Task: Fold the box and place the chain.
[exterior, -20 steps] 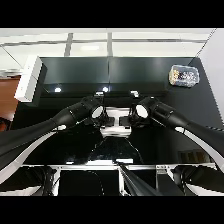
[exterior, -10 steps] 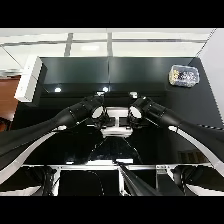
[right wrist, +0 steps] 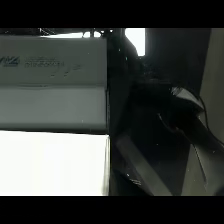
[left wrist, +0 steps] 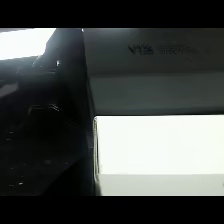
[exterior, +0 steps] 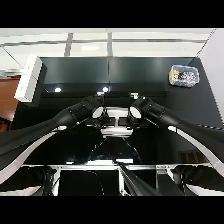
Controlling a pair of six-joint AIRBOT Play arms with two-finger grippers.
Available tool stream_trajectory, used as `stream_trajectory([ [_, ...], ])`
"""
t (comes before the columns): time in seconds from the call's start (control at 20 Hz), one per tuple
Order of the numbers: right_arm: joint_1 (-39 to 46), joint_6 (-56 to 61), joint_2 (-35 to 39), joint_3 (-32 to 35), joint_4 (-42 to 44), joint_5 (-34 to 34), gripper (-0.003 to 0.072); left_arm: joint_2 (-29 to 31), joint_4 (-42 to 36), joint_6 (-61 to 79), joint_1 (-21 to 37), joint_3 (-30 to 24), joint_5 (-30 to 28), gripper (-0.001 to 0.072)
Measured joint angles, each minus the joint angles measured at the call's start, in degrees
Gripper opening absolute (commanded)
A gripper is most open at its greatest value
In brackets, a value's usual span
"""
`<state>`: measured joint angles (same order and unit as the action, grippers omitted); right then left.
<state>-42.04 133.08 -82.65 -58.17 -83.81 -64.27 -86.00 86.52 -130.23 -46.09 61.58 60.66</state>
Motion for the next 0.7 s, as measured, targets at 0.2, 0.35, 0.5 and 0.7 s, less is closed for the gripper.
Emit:
stream_trajectory([
  [0.2,0.0,0.0,0.0,0.0,0.8,0.4,0.0015,0.0,0.0,0.0,0.0,0.0,0.0,0.0027],
  [0.35,0.0,-0.2,0.0,0.0,1.0,0.9,0.0015,0.0,-0.2,-0.2,0.0,0.0,-0.2,0.0027],
  [0.5,0.0,-0.6,0.0,0.0,1.4,1.4,0.0392,0.0,-0.2,-0.1,0.0,0.0,-0.1,0.0027],
  [0.7,0.0,-3.7,2.2,0.0,-0.2,0.9,0.0383,0.0,-0.2,0.0,0.0,0.0,-0.2,0.0027],
])
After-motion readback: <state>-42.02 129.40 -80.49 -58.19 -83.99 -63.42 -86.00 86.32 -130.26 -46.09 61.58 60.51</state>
